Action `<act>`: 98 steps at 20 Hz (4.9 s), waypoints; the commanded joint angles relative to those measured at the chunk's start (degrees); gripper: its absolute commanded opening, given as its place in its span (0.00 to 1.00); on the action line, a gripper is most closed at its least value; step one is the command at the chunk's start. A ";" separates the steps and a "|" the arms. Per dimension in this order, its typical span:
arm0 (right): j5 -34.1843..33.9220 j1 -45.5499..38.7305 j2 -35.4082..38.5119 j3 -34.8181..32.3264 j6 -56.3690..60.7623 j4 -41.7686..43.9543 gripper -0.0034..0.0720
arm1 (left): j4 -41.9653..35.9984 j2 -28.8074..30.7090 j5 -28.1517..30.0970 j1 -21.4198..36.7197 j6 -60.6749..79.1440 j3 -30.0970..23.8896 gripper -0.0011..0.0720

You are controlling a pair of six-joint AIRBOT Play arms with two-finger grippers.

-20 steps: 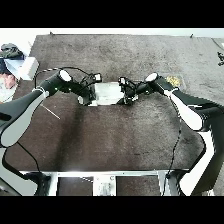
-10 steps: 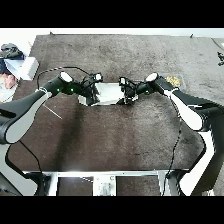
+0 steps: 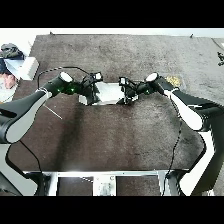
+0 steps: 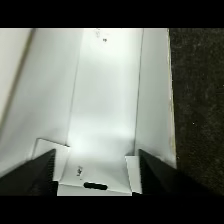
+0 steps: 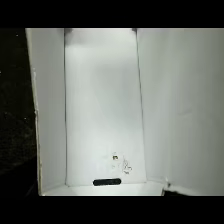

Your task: Fold the box and place the chain.

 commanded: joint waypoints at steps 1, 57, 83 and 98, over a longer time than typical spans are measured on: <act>0.02 0.04 -0.02 0.00 -0.02 0.00 0.76 | 1.38 -0.02 -0.55 0.61 0.04 0.04 0.70; 0.04 0.07 -0.02 0.00 -0.02 0.00 0.76 | -8.26 0.87 -10.27 13.29 -52.43 -6.29 0.18; 0.04 0.07 -0.02 0.00 -0.02 0.00 0.76 | -10.64 2.29 -14.29 12.70 -45.33 -4.15 0.45; 0.04 0.04 -0.02 -0.02 -0.02 0.00 0.76 | -9.79 2.29 -8.50 7.85 -47.04 -4.13 0.67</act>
